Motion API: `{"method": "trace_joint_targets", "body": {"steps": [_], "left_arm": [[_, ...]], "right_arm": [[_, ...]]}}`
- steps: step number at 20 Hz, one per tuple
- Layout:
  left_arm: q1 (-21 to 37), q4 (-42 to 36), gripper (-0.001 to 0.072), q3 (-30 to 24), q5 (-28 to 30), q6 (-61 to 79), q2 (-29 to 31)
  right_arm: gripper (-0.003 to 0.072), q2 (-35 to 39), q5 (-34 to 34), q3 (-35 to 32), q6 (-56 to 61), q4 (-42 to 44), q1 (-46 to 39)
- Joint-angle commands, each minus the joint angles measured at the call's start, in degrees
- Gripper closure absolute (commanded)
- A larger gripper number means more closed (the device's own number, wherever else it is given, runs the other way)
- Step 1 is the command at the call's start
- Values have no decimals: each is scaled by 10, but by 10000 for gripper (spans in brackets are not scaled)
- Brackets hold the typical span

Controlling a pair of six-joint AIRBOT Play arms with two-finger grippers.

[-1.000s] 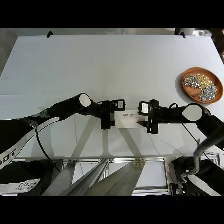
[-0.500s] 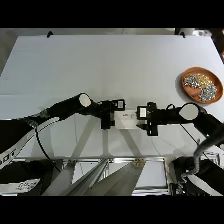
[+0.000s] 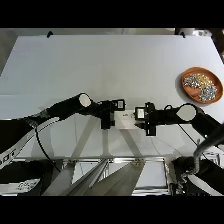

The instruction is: Fold the box and place the chain.

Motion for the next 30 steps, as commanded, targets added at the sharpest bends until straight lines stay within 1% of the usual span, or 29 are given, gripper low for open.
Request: {"method": "trace_joint_targets", "body": {"steps": [1,5,8,11,12,13,15,16,18,25,27,30], "left_arm": [[0,0,318,0,0,0,0],[0,0,318,0,0,0,0],[0,0,318,0,0,0,0],[0,0,318,0,0,0,0],[0,0,318,0,0,0,0],[0,0,318,0,0,0,0],[0,0,318,0,0,0,0],[0,0,318,0,0,0,0],[0,0,318,0,0,0,0],[0,0,318,0,0,0,0],[0,0,318,0,0,0,0],[0,0,318,0,0,0,0]], "right_arm": [[391,1,-12,0,0,-1,1],[391,23,-33,0,3,-13,1],[392,44,-33,0,6,-16,1],[396,47,-30,0,9,-15,1],[395,47,-24,0,21,-14,1],[395,47,-2,0,22,-9,1],[388,47,35,0,17,27,6],[388,47,44,0,16,47,12],[388,47,49,0,15,52,31],[386,36,-9,0,24,23,42],[386,36,13,7,46,37,42],[385,36,79,42,56,39,42]]}}
